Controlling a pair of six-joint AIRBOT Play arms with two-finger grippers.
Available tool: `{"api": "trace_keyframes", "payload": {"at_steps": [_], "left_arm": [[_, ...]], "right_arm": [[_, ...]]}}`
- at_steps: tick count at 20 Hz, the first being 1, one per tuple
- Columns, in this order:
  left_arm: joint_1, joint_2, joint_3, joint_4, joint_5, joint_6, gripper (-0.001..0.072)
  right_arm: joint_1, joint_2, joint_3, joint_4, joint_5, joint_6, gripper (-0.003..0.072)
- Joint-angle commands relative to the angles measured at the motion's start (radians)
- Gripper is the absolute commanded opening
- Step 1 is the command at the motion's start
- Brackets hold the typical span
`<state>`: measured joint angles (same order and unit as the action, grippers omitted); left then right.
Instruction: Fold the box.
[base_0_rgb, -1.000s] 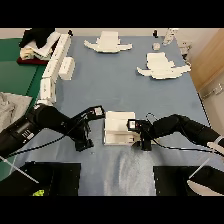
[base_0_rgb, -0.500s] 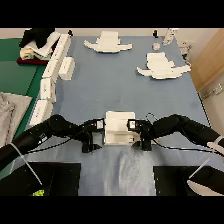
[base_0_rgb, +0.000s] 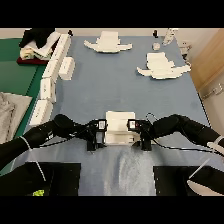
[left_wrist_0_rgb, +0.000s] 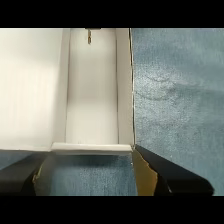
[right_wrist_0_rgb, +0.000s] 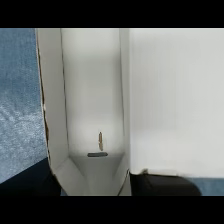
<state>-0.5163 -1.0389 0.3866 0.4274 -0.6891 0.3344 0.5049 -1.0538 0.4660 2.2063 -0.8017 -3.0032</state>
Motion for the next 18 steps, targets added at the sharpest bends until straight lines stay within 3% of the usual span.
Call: {"api": "trace_keyframes", "payload": {"at_steps": [1,16,17,18], "left_arm": [[-0.002,-0.037,0.000,-0.043,-0.002,0.051,0.0693],[-0.030,-0.083,0.034,0.014,-0.016,0.028,0.0690],[-0.033,-0.088,0.039,0.020,-0.007,0.010,0.0624],[-0.033,-0.094,0.045,0.023,0.000,-0.007,0.0510]], "right_arm": [[0.000,0.000,0.001,0.000,0.000,0.000,0.0518],[0.000,0.000,0.001,0.000,0.000,0.000,0.0518],[0.000,0.000,0.001,0.000,0.000,0.000,0.0517],[0.000,0.000,0.001,0.000,0.000,0.000,0.0518]]}}
